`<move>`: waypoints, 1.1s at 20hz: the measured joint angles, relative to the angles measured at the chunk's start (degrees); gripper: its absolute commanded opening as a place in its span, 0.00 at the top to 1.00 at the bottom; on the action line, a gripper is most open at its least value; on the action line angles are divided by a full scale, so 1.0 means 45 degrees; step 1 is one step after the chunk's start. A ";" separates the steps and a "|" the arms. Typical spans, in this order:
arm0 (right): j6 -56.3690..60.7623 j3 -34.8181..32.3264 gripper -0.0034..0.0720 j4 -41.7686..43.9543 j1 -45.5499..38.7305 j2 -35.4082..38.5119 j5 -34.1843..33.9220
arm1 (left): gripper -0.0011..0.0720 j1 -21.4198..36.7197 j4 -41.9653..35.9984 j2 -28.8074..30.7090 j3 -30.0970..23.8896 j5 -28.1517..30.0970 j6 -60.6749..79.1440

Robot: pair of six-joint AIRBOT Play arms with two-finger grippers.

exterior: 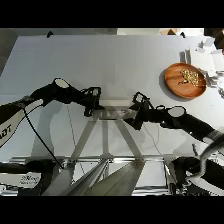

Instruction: Fold the box and place the chain.

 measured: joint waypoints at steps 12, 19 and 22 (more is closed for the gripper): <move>-0.1156 0.0092 0.04 -0.0461 -0.0874 -0.0481 0.0257 | 0.97 0.0000 0.0000 0.0000 0.0000 0.0010 0.0000; -0.3342 0.0408 0.04 -0.0661 -0.0976 -0.0495 0.0461 | 0.97 0.0005 0.0005 0.0000 0.0000 0.0005 0.0000; -0.3755 0.0617 0.04 -0.0661 -0.1394 -0.0690 0.1088 | 0.97 0.0000 0.0005 0.0000 0.0000 0.0005 0.0000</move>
